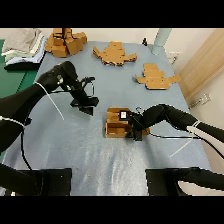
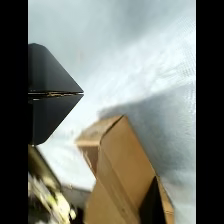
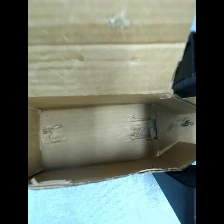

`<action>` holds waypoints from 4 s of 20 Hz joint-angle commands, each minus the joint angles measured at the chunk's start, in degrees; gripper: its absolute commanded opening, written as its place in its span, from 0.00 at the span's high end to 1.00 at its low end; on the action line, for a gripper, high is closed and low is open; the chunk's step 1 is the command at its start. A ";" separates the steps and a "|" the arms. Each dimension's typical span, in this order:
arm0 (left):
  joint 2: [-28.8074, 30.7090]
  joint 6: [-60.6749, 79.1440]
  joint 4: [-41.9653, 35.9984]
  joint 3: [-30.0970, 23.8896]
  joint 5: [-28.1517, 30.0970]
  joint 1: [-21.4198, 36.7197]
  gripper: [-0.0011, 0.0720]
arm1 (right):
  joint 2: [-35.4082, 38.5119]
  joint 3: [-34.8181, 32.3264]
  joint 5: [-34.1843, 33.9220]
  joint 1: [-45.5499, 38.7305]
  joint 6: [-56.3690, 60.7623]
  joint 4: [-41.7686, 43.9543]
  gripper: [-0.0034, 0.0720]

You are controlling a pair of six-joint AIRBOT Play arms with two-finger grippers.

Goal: Fold the box.

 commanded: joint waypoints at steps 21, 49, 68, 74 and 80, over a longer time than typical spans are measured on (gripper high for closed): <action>14.05 104.15 -32.76 -38.99 37.11 -5.49 0.03 | 0.00 0.02 0.02 0.02 0.02 0.00 0.36; 10.54 98.88 -33.51 -36.79 42.18 -13.38 0.03 | 0.00 0.02 0.02 0.02 0.02 0.00 0.36; 10.27 98.92 -32.92 -36.50 42.16 -14.08 0.26 | 0.00 0.02 0.02 0.02 0.02 0.00 0.36; 10.27 98.92 -32.92 -36.50 42.16 -14.08 0.26 | 0.00 0.02 0.02 0.00 0.02 0.00 0.36; 10.27 98.92 -32.92 -36.50 42.16 -14.08 0.27 | 0.00 0.02 0.02 0.02 0.02 0.00 0.36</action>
